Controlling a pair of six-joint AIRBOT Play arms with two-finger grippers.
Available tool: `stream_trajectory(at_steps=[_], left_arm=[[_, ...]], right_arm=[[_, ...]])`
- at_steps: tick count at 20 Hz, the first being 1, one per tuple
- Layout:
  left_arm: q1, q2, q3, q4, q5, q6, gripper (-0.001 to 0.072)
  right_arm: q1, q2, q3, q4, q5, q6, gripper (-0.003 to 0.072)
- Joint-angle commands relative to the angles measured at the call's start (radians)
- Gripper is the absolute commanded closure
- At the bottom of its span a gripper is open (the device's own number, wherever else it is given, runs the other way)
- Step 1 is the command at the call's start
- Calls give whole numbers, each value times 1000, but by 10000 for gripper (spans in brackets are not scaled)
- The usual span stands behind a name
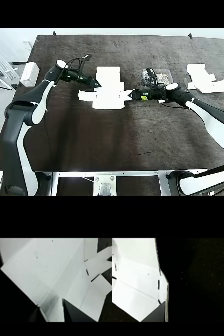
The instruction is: Fold the box and place the chain.
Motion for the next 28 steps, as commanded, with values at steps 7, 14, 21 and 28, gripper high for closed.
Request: stream_trajectory(at_steps=[7, 14, 21, 28], left_arm=[[0, 0, 1, -54, 18, 20, 434], [0, -7, 1, -79, -9, 45, 662], [0, -15, -2, -183, -100, 364, 692], [48, -14, -55, -258, -158, 562, 695]], right_arm=[[0, 0, 0, 0, 0, -23, 677], [0, 0, 0, 0, 12, -47, 676], [-72, 27, -1, -3, 35, -54, 380], [-206, 85, -1, 1, 82, -52, 380]])
